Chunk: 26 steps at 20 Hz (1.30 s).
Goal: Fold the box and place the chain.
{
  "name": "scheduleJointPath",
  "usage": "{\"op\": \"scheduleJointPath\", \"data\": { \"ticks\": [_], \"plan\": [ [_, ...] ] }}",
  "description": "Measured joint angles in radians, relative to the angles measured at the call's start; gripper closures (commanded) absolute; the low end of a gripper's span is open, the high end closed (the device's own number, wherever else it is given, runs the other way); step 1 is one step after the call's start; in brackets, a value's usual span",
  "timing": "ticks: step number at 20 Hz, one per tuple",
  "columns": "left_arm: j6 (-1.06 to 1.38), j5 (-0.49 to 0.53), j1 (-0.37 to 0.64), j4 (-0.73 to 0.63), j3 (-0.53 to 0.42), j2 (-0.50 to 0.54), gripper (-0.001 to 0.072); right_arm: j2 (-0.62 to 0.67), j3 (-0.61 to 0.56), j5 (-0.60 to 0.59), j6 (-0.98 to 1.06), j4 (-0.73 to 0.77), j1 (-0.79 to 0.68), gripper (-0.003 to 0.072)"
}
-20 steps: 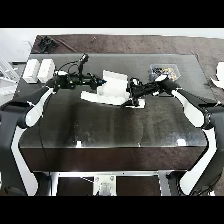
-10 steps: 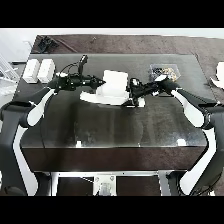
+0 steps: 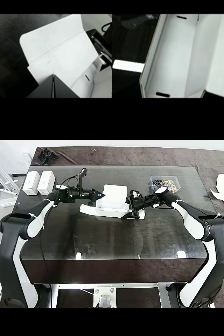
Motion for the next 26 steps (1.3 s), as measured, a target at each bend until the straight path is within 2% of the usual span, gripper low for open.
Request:
{"op": "scheduleJointPath", "data": {
  "ticks": [8,16,26],
  "plan": [
    [-0.113,-0.086,-0.001,0.089,0.028,0.001,0.0692,0.000,0.000,0.003,0.000,-0.002,0.000,0.0122],
    [-0.237,-0.164,-0.002,0.287,0.114,0.001,0.0691,0.000,0.000,-0.001,-0.001,0.001,0.002,0.0123],
    [-0.258,-0.187,-0.010,0.342,0.126,0.001,0.0691,0.000,-0.001,-0.002,0.001,0.003,0.002,0.0123]
  ]
}}
